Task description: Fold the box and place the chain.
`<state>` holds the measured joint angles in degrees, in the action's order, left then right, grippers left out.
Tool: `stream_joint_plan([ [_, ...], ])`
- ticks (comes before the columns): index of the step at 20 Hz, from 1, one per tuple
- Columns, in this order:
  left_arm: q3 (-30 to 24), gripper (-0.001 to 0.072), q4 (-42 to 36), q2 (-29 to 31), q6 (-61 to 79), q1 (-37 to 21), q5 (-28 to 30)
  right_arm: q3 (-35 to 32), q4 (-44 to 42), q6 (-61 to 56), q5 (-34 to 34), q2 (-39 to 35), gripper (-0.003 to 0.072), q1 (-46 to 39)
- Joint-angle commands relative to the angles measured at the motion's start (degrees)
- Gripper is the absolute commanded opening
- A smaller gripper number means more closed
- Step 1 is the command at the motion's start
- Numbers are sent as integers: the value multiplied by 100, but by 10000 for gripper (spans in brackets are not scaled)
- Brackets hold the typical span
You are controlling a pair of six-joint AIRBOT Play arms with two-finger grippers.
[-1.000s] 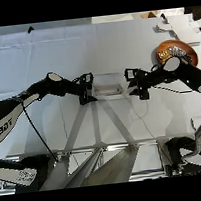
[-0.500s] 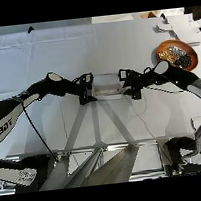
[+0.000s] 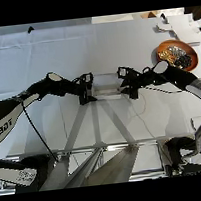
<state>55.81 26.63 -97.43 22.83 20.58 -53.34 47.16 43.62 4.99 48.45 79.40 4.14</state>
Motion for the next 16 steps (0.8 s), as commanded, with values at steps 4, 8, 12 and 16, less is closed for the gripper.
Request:
stream_joint_plan([
  [4,0,256,0,2,2,0,-2,-2,-332,2,-33,2,213,9],
  [8,0,256,0,2,2,0,-2,-2,-675,0,-227,2,341,9],
  [12,0,256,0,2,2,0,-2,-2,-649,-2,-201,2,419,9],
  [16,0,256,0,2,2,0,-2,-2,-627,-2,-109,2,389,9],
])
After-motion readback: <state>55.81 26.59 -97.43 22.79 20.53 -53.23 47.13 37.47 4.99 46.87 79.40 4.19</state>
